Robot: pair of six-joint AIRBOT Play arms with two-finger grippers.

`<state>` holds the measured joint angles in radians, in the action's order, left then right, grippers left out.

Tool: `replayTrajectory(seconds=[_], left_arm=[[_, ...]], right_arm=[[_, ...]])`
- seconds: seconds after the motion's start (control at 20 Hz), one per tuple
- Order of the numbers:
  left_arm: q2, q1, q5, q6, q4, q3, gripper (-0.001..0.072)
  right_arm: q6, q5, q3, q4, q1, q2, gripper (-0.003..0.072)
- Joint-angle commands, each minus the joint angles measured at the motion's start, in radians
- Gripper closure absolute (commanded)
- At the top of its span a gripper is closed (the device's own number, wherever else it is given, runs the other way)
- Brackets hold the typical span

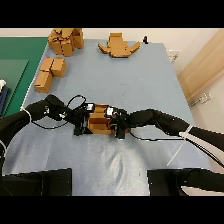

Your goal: Fold the box.

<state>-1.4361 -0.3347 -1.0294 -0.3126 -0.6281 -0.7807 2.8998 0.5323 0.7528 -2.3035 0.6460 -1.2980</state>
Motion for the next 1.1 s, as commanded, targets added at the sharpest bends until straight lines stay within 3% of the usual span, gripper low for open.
replayTrajectory(seconds=[0.0,0.1,0.3,0.4,0.5,0.6,0.75,0.8,0.85,0.9,0.95,1.05], left_arm=[[0.001,0.000,0.000,-0.001,0.000,0.000,0.0460],[0.001,0.000,0.000,-0.001,0.000,0.000,0.0460],[0.001,0.000,0.000,-0.001,0.000,0.000,0.0460],[0.001,0.000,0.000,-0.001,0.000,0.000,0.0460],[0.001,0.000,0.000,-0.001,0.000,0.000,0.0460],[0.001,0.000,0.000,-0.001,0.000,0.000,0.0460],[0.001,0.000,0.000,-0.001,0.000,0.000,0.0460],[0.001,0.000,0.000,-0.001,0.000,0.000,0.0460],[0.001,0.000,0.000,-0.001,0.000,0.000,0.0459],[0.001,0.000,0.000,-0.001,0.000,0.000,0.0460],[0.001,0.000,0.000,-0.001,0.000,0.000,0.0459],[0.001,0.000,-0.002,-0.001,-0.001,0.000,0.0460]], right_arm=[[0.000,-0.019,0.000,-0.002,0.000,-0.022,0.0466],[0.000,-0.019,0.000,-0.014,0.000,-0.027,0.0527],[-0.001,-0.018,0.000,-0.058,0.000,-0.029,0.0511],[-0.002,-0.017,0.000,-0.088,0.000,-0.029,0.0334],[-0.005,-0.012,0.000,-0.093,0.000,-0.029,0.0328],[-0.005,-0.004,0.000,-0.095,0.000,-0.030,0.0261],[-0.018,-0.002,0.000,-0.094,0.000,-0.029,0.0258],[-0.027,-0.002,0.000,-0.092,0.000,-0.029,0.0272],[-0.052,-0.001,0.000,-0.076,-0.003,-0.029,0.0386],[-0.101,0.000,0.000,-0.056,-0.006,-0.026,0.0615],[-0.174,0.000,0.000,-0.036,-0.011,-0.015,0.0677],[-0.410,-0.002,0.000,0.018,-0.030,0.029,0.0679]])
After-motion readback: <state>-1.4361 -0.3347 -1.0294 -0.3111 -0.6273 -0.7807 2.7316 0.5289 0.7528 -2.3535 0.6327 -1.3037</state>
